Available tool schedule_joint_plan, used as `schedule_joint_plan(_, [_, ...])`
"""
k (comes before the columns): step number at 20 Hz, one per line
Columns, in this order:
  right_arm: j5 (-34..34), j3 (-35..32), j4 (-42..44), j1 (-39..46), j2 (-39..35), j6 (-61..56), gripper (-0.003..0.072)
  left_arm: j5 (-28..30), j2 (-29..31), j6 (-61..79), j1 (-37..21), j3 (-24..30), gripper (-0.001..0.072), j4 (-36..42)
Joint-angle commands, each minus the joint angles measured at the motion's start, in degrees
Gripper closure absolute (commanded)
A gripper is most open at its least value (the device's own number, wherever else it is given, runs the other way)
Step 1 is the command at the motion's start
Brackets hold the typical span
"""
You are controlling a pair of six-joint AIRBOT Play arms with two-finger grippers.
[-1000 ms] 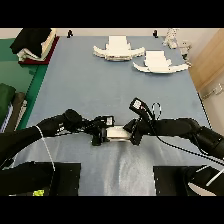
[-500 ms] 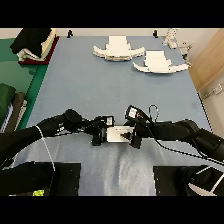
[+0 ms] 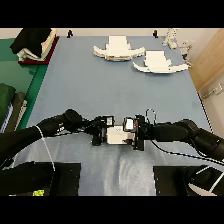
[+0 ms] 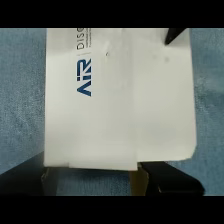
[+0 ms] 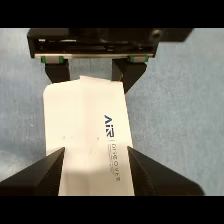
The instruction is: Fold the box.
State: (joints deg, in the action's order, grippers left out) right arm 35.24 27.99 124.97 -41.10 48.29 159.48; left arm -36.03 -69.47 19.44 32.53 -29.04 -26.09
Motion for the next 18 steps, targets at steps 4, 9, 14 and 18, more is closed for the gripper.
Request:
schedule_joint_plan(4, [-0.8,0.0,-0.2,-0.1,1.6,7.8,0.0071,0.0,0.0,0.0,0.0,0.0,0.0212,0.0])
schedule_joint_plan(9, [-3.3,0.0,-0.5,-0.1,2.8,12.3,0.0076,0.0,0.0,0.0,0.0,0.0,0.0212,0.0])
schedule_joint_plan(14, [-4.8,0.1,-0.5,-0.1,2.4,12.5,0.0095,0.0,0.0,0.0,0.0,0.0,0.0213,0.0])
schedule_joint_plan(18, [-4.8,0.1,-0.7,0.0,-0.2,12.5,0.0095,0.0,0.0,0.0,0.0,0.0,0.0212,0.0])
